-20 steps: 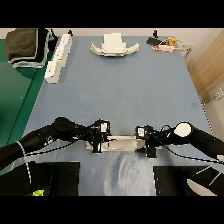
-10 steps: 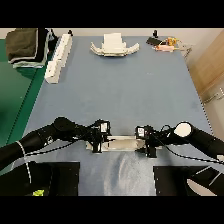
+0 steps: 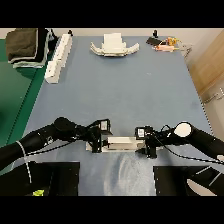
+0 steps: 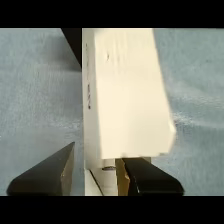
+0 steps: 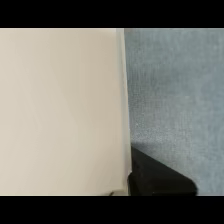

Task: Fold the box.

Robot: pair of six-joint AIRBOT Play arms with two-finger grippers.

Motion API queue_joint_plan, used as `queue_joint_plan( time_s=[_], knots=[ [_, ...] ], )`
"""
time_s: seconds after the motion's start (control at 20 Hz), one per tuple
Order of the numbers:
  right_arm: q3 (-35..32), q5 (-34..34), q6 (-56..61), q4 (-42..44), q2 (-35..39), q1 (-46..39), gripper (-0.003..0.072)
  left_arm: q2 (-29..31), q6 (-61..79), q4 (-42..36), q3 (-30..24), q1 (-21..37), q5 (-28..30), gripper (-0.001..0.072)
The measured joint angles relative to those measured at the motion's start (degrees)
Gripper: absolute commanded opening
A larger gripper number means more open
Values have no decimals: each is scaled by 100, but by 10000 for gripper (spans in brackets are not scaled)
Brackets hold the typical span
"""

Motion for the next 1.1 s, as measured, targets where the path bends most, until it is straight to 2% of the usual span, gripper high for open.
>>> queue_joint_plan(
  time_s=[0.05, 0.1, 0.2, 0.25, 0.3, 0.35, 0.4, 0.6, 0.7, 0.8, 0.95, 1.1],
  knots=[
    [0, -2, 0, 2, 0, 0, 511, 70, -286, 116, 0, 0, -15, 499],
    [0, -7, 0, 4, 0, 0, 511, 177, -673, 398, -9, 0, -55, 664],
    [0, -9, 0, 4, 0, 0, 511, 485, -1768, 1027, -2, 0, -138, 665],
    [0, -11, 0, 4, 0, 0, 511, 680, -2420, 1419, -7, 0, -262, 634],
    [0, -13, 0, 7, 0, 0, 511, 925, -3158, 1825, 0, 0, -404, 464],
    [0, -15, 0, 7, 0, 0, 511, 1165, -3858, 2232, -2, 0, -603, 109],
    [0, -17, 0, 7, 0, 0, 511, 1443, -4610, 2568, -2, 0, -820, 13],
    [0, -26, 0, 9, 0, 0, 511, 2245, -7368, 3145, 0, -133, -1602, 12],
    [0, -26, 0, 9, 0, 0, 511, 2308, -8467, 3073, -2, -396, -1602, 13],
    [0, -26, -2, 9, 0, 0, 511, 2118, -9186, 2717, -2, -767, -1176, 13],
    [0, -28, 0, 9, 0, 0, 511, 1620, -9748, 1838, 31, -1226, -11, 13],
    [0, -31, 0, 9, 0, 0, 511, 1211, -9993, 1237, 160, -1403, 1117, 12]
  ],
)
